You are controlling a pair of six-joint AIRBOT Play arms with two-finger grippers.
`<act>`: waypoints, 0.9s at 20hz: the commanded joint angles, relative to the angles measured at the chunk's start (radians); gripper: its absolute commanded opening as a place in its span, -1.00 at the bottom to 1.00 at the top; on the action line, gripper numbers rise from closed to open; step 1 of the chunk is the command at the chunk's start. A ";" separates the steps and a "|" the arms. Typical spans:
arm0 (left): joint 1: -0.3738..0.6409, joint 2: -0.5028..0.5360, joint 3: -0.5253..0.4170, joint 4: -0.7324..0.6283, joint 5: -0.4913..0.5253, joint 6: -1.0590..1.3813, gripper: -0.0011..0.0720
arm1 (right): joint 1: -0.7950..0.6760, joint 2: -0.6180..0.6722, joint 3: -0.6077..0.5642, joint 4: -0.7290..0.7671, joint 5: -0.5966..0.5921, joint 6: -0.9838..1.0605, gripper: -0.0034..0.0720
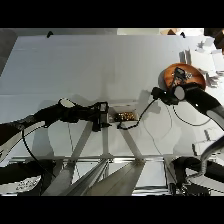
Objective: Fold the box and place the chain.
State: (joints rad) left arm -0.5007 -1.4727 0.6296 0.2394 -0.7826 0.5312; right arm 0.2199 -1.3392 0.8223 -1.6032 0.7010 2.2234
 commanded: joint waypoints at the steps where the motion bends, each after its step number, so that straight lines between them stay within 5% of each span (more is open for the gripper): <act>1: 0.000 0.000 0.000 0.000 0.000 0.000 -0.39 | 0.027 -0.112 0.090 -0.048 0.060 0.058 0.08; 8: 0.000 0.001 0.000 0.000 0.000 0.000 -0.39 | 0.030 -0.142 0.096 -0.065 0.150 0.110 -0.10; 9: 0.000 0.000 0.000 0.000 0.000 0.000 -0.39 | 0.030 -0.142 0.096 -0.065 0.148 0.110 -0.20; 10: 0.000 0.001 0.000 0.000 0.000 0.000 -0.39 | 0.030 -0.142 0.096 -0.065 0.143 0.110 -0.63; 11: 0.001 0.001 0.000 0.000 0.000 0.000 -0.39 | 0.031 -0.142 0.096 -0.066 0.128 0.110 -0.84; 18: 0.000 0.000 0.000 0.000 0.000 0.000 -0.39 | 0.031 0.010 0.096 -0.140 0.063 -0.029 -0.85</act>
